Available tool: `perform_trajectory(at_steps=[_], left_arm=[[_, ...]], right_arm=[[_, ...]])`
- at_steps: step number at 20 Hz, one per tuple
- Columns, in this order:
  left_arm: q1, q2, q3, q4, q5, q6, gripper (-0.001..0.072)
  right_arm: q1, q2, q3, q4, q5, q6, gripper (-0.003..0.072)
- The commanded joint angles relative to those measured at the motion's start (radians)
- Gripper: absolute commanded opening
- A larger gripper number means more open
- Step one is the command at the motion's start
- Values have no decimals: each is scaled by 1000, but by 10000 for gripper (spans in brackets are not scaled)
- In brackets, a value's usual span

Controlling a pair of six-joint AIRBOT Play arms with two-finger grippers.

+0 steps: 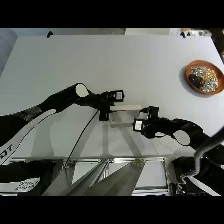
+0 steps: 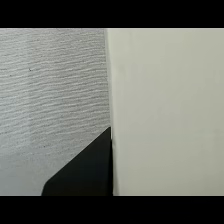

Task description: Fold the box and place the chain.

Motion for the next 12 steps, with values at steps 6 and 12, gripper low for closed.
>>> perform_trajectory(at_steps=[6,12], left_arm=[[0,-1,0,0,0,0,11],[0,-1,0,0,0,0,11]], right_arm=[[-129,-1,23,273,86,-201,698],[-197,-63,32,436,145,-349,697]])
